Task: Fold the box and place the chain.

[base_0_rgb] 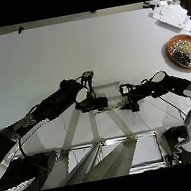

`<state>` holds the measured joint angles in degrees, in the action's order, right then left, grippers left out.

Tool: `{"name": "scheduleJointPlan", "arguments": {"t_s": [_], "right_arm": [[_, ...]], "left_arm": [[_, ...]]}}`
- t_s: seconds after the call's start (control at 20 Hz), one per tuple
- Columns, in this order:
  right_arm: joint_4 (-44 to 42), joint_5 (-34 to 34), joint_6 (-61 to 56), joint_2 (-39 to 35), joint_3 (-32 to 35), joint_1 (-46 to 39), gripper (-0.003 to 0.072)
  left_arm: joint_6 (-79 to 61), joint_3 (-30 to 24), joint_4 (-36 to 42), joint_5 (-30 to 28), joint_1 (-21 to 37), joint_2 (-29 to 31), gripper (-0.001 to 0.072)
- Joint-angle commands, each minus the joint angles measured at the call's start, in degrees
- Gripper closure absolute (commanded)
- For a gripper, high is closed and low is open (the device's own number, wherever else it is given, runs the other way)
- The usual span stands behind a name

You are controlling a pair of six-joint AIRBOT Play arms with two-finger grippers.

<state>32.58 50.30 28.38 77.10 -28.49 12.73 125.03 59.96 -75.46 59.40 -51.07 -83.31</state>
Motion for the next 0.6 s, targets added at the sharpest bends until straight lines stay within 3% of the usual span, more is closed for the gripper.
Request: {"name": "scheduleJointPlan", "arguments": {"t_s": [0.0, 0.25, 0.3, 0.55], "right_arm": [[0.0, 0.0, 0.0, 0.0, 0.0, 0.0, 0.0280], [0.0, 0.0, 0.0, 0.0, 0.0, 0.0, 0.0280], [0.0, 0.0, 0.0, 0.0, 0.0, 0.0, 0.0280], [0.0, 0.0, 0.0, 0.0, 0.0, 0.0, 0.0280]], "left_arm": [[1.2, 0.0, -0.5, -1.2, -0.9, -1.2, 0.0256], [3.1, 0.0, -1.7, -1.3, -1.5, -2.9, 0.0265], [3.8, 0.0, -2.1, -1.3, -1.5, -3.0, 0.0321], [5.6, 0.0, -2.4, -0.7, -1.1, -2.9, 0.0370]]}}
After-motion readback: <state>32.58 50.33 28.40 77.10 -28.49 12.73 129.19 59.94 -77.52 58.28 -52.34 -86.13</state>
